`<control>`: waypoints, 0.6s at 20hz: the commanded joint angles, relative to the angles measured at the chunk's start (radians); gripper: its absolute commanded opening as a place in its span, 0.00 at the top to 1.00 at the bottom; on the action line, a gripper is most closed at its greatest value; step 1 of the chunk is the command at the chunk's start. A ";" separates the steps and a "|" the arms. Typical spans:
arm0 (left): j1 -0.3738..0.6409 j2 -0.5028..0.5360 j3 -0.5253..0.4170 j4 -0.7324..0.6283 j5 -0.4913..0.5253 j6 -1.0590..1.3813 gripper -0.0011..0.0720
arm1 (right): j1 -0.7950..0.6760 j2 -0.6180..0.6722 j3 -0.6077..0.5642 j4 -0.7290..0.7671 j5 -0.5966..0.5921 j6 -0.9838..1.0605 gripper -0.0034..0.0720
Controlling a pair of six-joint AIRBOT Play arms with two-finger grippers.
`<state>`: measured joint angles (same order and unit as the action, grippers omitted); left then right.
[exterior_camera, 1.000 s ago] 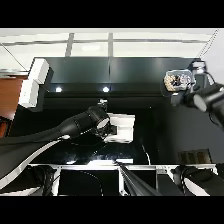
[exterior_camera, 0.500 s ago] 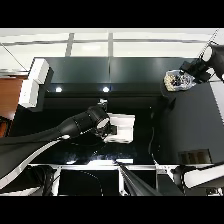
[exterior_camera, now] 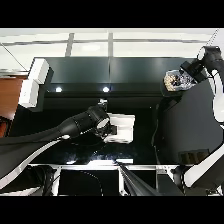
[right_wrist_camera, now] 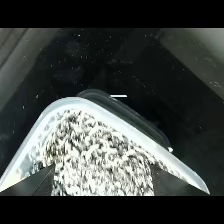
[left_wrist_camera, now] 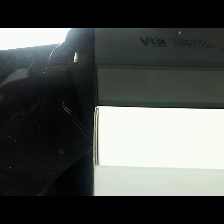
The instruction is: Fold the box and place the chain.
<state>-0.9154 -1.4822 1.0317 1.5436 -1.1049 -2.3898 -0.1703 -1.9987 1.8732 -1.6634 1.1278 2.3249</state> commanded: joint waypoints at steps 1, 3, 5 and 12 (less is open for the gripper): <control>0.001 0.000 0.000 0.000 0.000 0.000 0.95 | -0.004 -0.043 0.012 -0.005 -0.035 0.023 0.06; 0.001 0.000 0.000 0.000 0.000 0.000 0.95 | -0.002 -0.049 0.012 0.003 -0.033 0.019 0.38; 0.001 0.000 0.000 0.000 0.000 0.000 0.95 | -0.002 -0.037 0.015 0.023 -0.024 -0.044 0.86; 0.001 0.000 0.000 0.000 0.000 0.000 0.95 | -0.021 0.198 0.015 0.076 0.029 -0.415 0.93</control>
